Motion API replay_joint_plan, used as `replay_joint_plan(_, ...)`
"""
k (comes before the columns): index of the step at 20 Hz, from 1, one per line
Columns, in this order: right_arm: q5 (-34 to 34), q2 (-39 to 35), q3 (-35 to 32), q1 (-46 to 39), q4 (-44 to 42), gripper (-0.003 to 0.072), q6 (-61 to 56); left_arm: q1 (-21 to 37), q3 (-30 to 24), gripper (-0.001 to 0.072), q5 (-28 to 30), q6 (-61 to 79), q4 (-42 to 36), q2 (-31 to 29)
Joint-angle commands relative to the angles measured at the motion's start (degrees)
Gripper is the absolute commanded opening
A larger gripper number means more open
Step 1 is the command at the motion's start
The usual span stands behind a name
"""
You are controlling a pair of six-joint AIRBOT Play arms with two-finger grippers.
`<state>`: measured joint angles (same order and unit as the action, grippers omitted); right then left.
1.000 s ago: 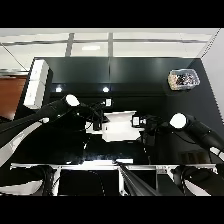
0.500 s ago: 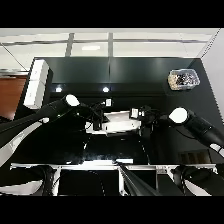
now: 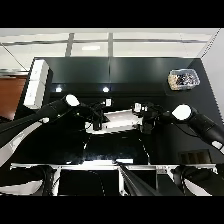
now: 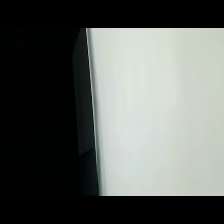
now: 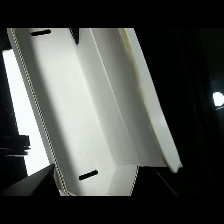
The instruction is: Fold the box and place the chain.
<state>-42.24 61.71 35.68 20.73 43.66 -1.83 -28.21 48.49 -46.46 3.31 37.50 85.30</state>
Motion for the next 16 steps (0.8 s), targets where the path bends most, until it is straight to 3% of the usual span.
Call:
replay_joint_plan(1,0.8,0.1,0.0,-0.1,-0.1,0.0719,0.0,0.0,0.0,0.0028,-0.1,0.0,0.0,0.0)
replay_joint_plan(9,-3.9,2.7,0.0,0.0,-7.1,0.0719,5.4,0.0,0.0,0.0028,-0.7,1.5,0.0,0.0)
replay_joint_plan(16,-5.0,5.6,-2.5,0.0,-6.6,0.0719,9.1,0.0,0.0,0.0028,-0.7,1.4,0.0,0.0)
